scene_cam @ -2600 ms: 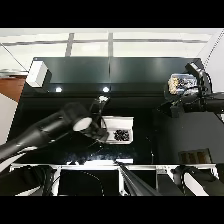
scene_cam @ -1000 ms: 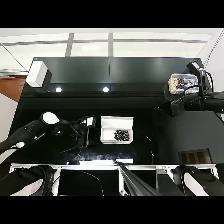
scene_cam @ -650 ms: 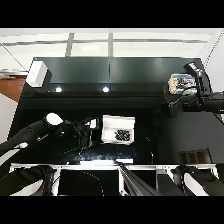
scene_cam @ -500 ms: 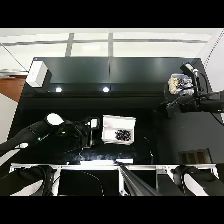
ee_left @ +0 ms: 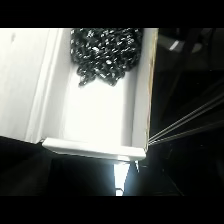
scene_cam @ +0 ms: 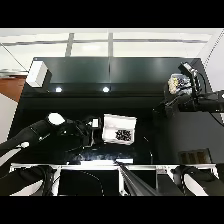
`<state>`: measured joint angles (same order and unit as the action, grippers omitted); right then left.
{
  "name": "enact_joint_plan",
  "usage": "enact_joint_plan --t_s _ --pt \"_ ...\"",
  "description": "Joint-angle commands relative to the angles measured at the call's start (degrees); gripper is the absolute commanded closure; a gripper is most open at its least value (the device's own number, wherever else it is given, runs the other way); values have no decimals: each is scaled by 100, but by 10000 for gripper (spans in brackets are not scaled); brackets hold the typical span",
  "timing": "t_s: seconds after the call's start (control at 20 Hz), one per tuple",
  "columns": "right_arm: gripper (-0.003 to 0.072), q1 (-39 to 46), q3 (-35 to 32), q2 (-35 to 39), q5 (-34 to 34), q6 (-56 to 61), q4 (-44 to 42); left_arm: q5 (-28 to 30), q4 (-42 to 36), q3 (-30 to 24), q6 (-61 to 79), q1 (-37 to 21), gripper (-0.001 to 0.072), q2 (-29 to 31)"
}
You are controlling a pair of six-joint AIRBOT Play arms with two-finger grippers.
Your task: Fold the box and place the chain.
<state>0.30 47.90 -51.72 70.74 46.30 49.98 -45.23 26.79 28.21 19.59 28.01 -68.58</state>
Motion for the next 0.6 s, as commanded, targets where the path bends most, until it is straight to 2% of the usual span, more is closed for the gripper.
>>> enact_joint_plan --t_s 0.0,0.3,0.55 --pt "-22 -7 -2 2 -11 0 0 166 52 26 57 214 10 -50" --pt "-22 -271 -177 2 -240 15 -20 636 245 31 -291 490 10 -68" --pt "-22 -446 -227 2 -334 214 -22 542 247 37 -437 483 8 -68"
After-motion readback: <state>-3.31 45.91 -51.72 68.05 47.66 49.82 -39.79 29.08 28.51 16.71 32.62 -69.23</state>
